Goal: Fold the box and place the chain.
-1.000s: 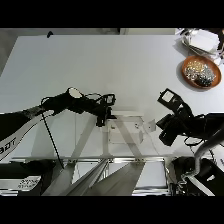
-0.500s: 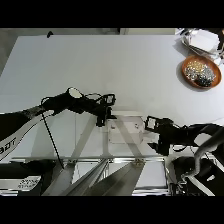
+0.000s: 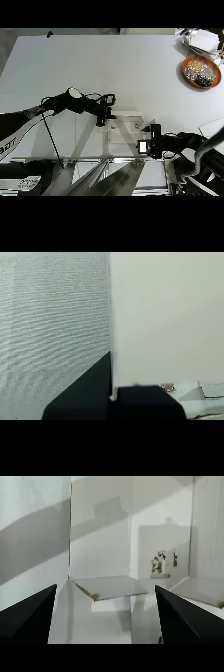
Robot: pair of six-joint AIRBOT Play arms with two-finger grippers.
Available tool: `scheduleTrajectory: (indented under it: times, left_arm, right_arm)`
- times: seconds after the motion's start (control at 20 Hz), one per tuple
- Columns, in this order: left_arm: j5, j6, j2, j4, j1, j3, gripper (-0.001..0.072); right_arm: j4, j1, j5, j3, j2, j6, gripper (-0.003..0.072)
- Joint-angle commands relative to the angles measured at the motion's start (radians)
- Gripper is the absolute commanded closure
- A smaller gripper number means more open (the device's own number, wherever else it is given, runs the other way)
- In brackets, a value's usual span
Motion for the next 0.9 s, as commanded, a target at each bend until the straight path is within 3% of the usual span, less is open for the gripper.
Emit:
scheduleTrajectory:
  times: [0.0,0.35,0.5,0.7,0.85]
  left_arm:
    - [0.0,0.0,0.0,0.0,0.0,0.0,0.07]
    - [0.0,0.0,0.0,0.0,0.0,0.0,0.07]
    - [0.0,0.0,0.0,0.0,0.0,0.0,0.07]
    - [0.0,0.0,0.0,0.0,0.0,0.0,0.07]
    - [0.0,0.0,0.0,0.0,0.0,0.0,0.07]
  right_arm:
    - [-0.001,0.042,-0.122,-0.031,-0.007,0.007,-0.0017]
    - [-0.002,0.042,-0.243,-0.028,-0.119,0.002,-0.0014]
    - [-0.019,0.016,-0.211,0.005,-0.103,0.002,-0.0008]
    - [-0.003,-0.128,-0.095,0.089,-0.101,-0.009,-0.0006]
    - [0.11,-0.204,-0.085,0.106,-0.103,-0.122,-0.0007]
